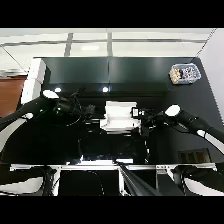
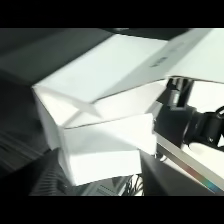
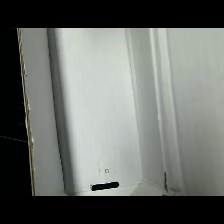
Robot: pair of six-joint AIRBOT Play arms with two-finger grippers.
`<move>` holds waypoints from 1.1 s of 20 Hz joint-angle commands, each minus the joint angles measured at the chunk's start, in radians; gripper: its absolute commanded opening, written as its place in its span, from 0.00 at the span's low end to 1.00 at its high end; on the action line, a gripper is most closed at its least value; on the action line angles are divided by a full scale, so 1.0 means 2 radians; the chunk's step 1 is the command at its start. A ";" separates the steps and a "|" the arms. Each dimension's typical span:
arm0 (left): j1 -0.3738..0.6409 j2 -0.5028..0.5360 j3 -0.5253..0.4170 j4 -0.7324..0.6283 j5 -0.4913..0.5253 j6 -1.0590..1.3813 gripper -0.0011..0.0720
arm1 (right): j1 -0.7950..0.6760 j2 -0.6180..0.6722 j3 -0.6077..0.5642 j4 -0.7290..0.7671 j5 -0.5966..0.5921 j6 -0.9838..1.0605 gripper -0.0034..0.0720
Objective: Fold the box and place the chain.
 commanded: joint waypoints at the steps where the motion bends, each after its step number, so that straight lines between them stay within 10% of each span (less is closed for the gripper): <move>1: -0.020 -0.002 0.010 -0.009 -0.001 0.000 0.67 | 0.000 0.000 0.000 0.000 0.000 0.000 0.34; 22: -0.145 -0.002 0.123 0.284 0.049 -0.303 0.57 | 0.000 0.000 0.000 0.000 0.000 0.000 0.34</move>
